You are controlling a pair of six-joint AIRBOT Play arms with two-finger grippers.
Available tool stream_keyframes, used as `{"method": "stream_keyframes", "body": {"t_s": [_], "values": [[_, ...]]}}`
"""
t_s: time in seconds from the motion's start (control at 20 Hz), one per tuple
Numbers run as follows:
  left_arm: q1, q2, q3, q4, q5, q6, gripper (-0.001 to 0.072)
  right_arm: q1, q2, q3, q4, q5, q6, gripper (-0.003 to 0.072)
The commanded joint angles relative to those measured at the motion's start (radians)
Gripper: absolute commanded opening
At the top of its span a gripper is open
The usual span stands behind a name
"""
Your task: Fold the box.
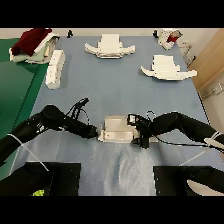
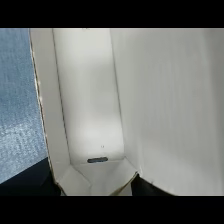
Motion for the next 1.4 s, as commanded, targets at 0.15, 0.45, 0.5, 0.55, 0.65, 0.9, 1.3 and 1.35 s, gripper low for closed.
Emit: {"method": "stream_keyframes", "body": {"t_s": [0.15, 0.45, 0.5, 0.55, 0.65, 0.9, 1.3, 1.35], "values": [[-0.008, 0.009, 0.014, -0.029, -0.033, -0.027, 0.0396, 0.001, -0.001, 0.001, 0.0, 0.0, 0.0, 0.0445], [-0.008, 0.01, 0.02, -0.029, -0.012, -0.026, 0.0401, 0.001, -0.001, 0.001, 0.0, 0.0, 0.0, 0.0445], [-0.008, 0.01, 0.019, -0.028, -0.013, -0.026, 0.0401, 0.001, -0.001, 0.001, 0.0, 0.0, 0.0, 0.0444], [-0.008, 0.01, 0.02, -0.032, -0.011, -0.026, 0.0401, 0.001, -0.001, 0.001, 0.0, 0.0, 0.0, 0.0444], [-0.009, 0.01, 0.02, -0.088, -0.011, -0.026, 0.0402, 0.001, -0.001, 0.001, 0.0, 0.0, 0.0, 0.0445], [-0.113, 0.01, 0.021, -0.023, 0.122, -0.189, 0.0401, 0.001, -0.001, 0.001, 0.0, 0.0, 0.0, 0.0444], [-0.4, -0.026, 0.144, 0.413, 0.212, -0.802, 0.04, 0.001, -0.001, 0.001, 0.0, 0.0, 0.0, 0.0445], [-0.431, -0.035, 0.163, 0.488, 0.197, -0.9, 0.04, 0.001, -0.001, 0.001, 0.0, 0.0, 0.0, 0.0445]]}}
